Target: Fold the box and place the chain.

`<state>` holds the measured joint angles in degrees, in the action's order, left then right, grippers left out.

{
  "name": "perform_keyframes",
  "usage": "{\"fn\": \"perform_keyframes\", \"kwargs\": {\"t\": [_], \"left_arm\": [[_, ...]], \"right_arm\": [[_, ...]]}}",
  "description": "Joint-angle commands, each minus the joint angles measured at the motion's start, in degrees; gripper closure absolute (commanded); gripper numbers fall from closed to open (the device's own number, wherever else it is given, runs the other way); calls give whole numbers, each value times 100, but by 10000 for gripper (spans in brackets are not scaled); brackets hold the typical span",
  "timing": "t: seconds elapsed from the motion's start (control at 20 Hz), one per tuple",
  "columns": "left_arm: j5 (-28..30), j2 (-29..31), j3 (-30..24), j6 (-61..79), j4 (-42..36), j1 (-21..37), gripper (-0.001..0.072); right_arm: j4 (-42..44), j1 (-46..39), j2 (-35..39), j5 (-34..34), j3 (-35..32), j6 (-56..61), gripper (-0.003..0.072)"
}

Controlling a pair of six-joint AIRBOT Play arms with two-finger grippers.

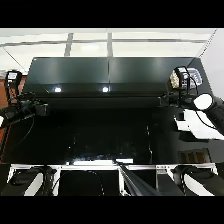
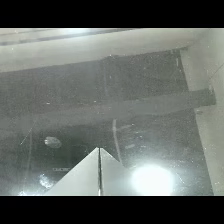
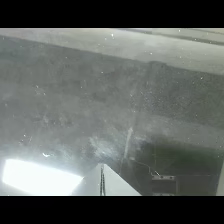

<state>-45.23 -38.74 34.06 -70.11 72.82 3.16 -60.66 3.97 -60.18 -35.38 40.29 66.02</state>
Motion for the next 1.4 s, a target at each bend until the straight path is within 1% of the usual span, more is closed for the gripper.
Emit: {"fn": "perform_keyframes", "kwargs": {"t": [0.0, 0.05, 0.1, 0.15, 0.2, 0.25, 0.3, 0.35, 0.45, 0.5, 0.55, 0.6, 0.7, 0.75, 0.8, 0.9, 0.95, 1.0, 1.05, 1.15, 1.2, 1.3, 1.35], "left_arm": [[0, 4, -2, 2, 2, -2, 683], [0, 4, -2, 2, 2, -2, 683], [0, 4, -2, 2, 2, -2, 683], [0, 4, -2, 2, 2, -2, 684], [0, 4, -2, 2, 2, -2, 684], [0, 4, -2, 2, 2, -2, 684], [4, 4, -2, 2, 2, -2, 683], [9, 4, -2, 2, -7, -2, 684], [7, 4, -2, 2, -2, -2, 683], [9, 4, -2, 2, -2, -2, 684], [13, 4, -2, 2, -2, -2, 684], [26, 4, -2, 2, -4, -4, 683], [22, 4, -2, 0, -26, -4, 683], [22, 4, -2, 2, -26, -2, 683], [22, 4, -2, 0, -26, -2, 684], [20, 2, -2, 2, -26, -2, 683], [20, 2, -2, 0, -31, -4, 684], [22, 2, -2, 2, -57, -2, 684], [22, 2, -2, 2, -96, -2, 683], [22, 2, -2, 0, -151, -2, 684], [20, 2, -2, 0, -151, -2, 683], [20, 2, -2, 2, -151, -2, 683], [20, 2, -2, 2, -151, -2, 683]], "right_arm": [[813, 9, 2, 131, 0, 2, 672], [1145, 9, 2, 326, 0, 0, 672], [1211, 20, -11, 761, -2, -2, 669], [1202, 17, -22, 1327, -2, -2, 431], [1064, -15, -22, 1777, 0, -26, -21], [750, -111, -22, 2188, 13, -20, -30], [501, -367, -24, 2347, 48, 13, -29], [343, -837, -33, 2396, 105, 122, -29], [299, -2218, -136, 2201, 326, 243, -25], [302, -3058, -271, 1939, 527, 313, -24], [297, -3821, -444, 1558, 769, 319, -24], [286, -4586, -682, 1008, 1093, 310, -24], [-55, -5735, -1272, -417, 1851, 50, -24], [-372, -6109, -1598, -1123, 2258, -103, -24], [-721, -6398, -1971, -1823, 2693, -223, -24], [-1062, -6614, -2675, -3088, 3399, -780, -23], [-1134, -6603, -2994, -3676, 3639, -1115, -23], [-1209, -6540, -3268, -4127, 3801, -1298, -23], [-1314, -6457, -3425, -4282, 3851, -1410, -23], [-1620, -6277, -3539, -4205, 3849, -1558, -22], [-1676, -6207, -3545, -4194, 3849, -1624, 42], [-1768, -6129, -3536, -4242, 3849, -1644, 406], [-1738, -6105, -3510, -4304, 3851, -1659, 601]]}}
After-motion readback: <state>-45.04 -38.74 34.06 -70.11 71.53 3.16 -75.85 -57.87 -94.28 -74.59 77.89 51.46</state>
